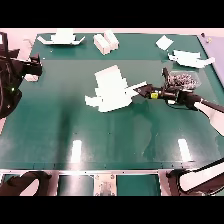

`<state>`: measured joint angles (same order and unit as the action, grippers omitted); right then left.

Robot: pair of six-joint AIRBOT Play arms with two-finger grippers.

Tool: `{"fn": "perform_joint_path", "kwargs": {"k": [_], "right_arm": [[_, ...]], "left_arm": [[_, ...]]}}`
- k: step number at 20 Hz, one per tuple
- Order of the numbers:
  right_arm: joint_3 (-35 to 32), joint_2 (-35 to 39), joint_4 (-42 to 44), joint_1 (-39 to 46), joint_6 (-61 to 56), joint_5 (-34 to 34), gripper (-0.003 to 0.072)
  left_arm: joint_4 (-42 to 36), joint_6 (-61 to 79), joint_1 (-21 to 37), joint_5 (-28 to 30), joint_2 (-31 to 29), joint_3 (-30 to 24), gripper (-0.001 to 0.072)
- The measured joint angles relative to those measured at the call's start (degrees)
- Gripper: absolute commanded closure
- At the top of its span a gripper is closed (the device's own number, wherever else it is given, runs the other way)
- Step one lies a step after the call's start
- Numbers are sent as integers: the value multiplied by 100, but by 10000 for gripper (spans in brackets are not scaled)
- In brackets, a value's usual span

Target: Fold the box and place the chain.

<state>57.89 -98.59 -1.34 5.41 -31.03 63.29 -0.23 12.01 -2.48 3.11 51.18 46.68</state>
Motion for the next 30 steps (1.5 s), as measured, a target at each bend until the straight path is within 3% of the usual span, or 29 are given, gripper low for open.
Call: {"fn": "perform_joint_path", "kwargs": {"k": [12, 25, 30], "right_arm": [[-1038, 350, 1023, -136, 789, -1021, 677], [-1152, 407, 1178, -136, 903, -1189, 676], [-1202, 409, 1185, -136, 883, -1191, 676]], "left_arm": [[2, -2, 0, -590, 0, 0, -2], [0, 0, 0, -728, 0, 0, -2], [-2, -369, 0, -1239, 26, -20, 16]]}}
